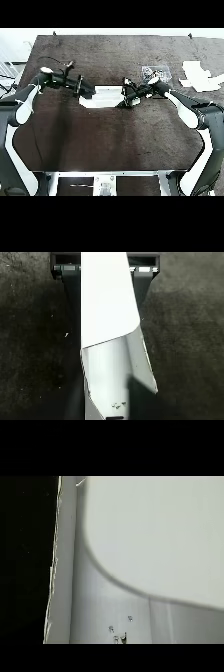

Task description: Fold the box and place the chain.

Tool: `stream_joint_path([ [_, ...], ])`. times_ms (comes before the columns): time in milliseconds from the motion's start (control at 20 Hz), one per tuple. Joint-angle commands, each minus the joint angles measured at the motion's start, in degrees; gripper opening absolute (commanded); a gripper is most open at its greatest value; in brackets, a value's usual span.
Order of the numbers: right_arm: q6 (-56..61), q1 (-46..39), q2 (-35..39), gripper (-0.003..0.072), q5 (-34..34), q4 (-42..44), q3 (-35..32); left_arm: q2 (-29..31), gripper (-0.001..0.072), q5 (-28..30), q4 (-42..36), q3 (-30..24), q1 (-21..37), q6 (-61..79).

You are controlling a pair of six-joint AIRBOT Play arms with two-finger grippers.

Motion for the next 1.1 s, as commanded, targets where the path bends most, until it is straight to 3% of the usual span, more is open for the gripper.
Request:
stream_joint_path([
  [0,0.0,0.0,0.0,0.0583,0.0,0.0,0.0,0.1,0.0017,-8.9,-0.5,3.2,2.4,-1.7],
  [100,0.0,0.0,0.0,0.0583,0.0,0.0,0.0,1.2,0.0013,-9.7,-0.5,3.8,2.1,-4.1],
  [300,0.0,0.0,0.0,0.0583,0.0,0.0,0.0,7.7,0.0011,-3.7,-0.3,1.7,0.3,-6.8],
  [450,0.0,0.0,0.0,0.0583,0.0,0.0,0.0,15.8,0.0011,5.9,0.6,-7.6,-2.7,-3.0],
  [650,0.0,0.0,0.0,0.0583,0.0,0.0,0.0,24.4,0.0011,23.6,0.8,-23.1,-7.8,4.6],
  [850,0.0,0.0,0.0,0.0583,0.0,0.0,0.0,24.2,0.0013,30.3,2.1,-28.8,-10.9,5.9],
  [1050,0.0,0.0,0.0,0.0583,0.0,0.0,0.0,23.7,0.0013,35.7,1.1,-28.9,-11.2,5.4],
])
